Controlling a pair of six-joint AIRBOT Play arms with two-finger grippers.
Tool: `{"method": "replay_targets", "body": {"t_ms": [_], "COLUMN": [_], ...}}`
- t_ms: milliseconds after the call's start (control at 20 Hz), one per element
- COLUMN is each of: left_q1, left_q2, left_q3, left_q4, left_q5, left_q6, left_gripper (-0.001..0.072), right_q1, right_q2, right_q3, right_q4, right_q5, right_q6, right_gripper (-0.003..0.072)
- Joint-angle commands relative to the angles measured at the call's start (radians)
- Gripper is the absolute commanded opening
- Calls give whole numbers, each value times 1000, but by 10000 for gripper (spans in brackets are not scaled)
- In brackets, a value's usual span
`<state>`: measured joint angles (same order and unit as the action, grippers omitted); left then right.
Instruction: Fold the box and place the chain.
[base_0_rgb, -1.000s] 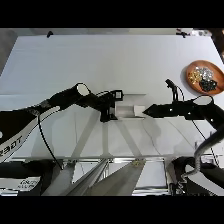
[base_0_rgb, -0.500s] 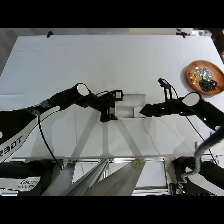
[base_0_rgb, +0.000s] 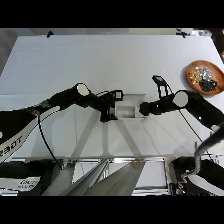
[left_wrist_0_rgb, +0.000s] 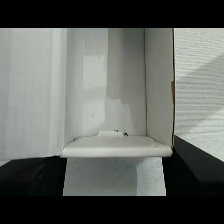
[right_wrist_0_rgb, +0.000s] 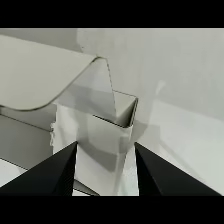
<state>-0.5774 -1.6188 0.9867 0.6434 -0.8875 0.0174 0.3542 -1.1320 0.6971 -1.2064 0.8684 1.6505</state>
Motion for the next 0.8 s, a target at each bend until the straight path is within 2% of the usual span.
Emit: {"method": "replay_targets", "body": {"t_ms": [0, 150, 250, 300, 600, 700, 750], "left_q1": [0, 0, 0, 0, 0, 0, 0], "left_q2": [0, 0, 0, 0, 0, 0, 0], "left_q3": [0, 0, 0, 0, 0, 0, 0], "left_q4": [0, 0, 0, 0, 0, 0, 0], "left_q5": [0, 0, 0, 0, 0, 0, 0], "left_q6": [0, 0, 0, 0, 0, 0, 0], "left_gripper": [495, 495, 495, 495, 495, 495, 495], "right_q1": [54, 92, 126, 142, 233, 232, 232], "right_q2": [-1, -1, -21, -43, -163, -163, -163], "right_q3": [8, 18, 33, 45, 121, 121, 121], "right_q4": [-127, -134, -136, -148, -311, -336, -348], "right_q5": [17, 18, 12, 12, 3, -3, 7], "right_q6": [215, 283, 345, 381, 614, 655, 657], "right_gripper": [394, 392, 343, 341, 335, 320, 283]}}
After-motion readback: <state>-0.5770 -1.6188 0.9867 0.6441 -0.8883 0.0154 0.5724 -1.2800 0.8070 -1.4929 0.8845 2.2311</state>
